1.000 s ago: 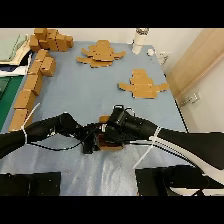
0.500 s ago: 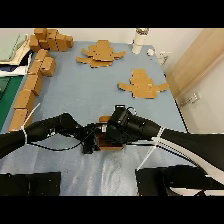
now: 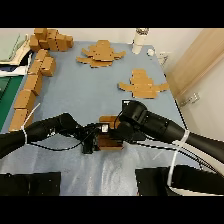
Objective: Fold the box.
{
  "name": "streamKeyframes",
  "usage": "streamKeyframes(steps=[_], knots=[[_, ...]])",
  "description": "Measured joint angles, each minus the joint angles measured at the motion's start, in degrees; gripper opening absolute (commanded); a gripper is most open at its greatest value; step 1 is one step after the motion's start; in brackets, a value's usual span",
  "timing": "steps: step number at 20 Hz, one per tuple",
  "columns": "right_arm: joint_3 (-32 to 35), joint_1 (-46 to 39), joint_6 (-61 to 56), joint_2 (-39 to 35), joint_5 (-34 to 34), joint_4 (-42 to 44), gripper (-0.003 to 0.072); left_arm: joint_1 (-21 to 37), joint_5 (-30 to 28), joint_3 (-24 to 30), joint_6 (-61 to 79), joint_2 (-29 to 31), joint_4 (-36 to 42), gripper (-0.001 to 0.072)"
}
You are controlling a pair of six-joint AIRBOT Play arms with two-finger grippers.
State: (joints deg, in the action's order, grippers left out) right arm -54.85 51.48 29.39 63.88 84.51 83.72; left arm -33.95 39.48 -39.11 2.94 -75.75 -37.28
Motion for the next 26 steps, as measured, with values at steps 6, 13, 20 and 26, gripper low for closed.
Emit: streamKeyframes(steps=[6, 13, 20, 26], knots=[[1.84, -15.32, 10.25, -1.42, -2.93, -3.87, 0.0003, 0.0, -0.02, 0.0, 0.0, 0.0, 0.0, 0.0291], [3.5, -41.44, 62.29, 11.76, -20.04, 43.21, 0.0004, 0.0, -0.02, 0.0, 0.0, 0.0, 0.02, 0.0291], [3.74, -43.12, 91.3, 15.47, -14.45, 61.37, 0.0004, 0.0, -0.02, 0.0, 0.0, 0.0, 0.02, 0.0291], [10.21, -37.97, 99.76, 7.61, -16.06, 57.24, 0.0005, 0.0, -0.02, 0.0, 0.0, 0.0, 0.02, 0.0291]])
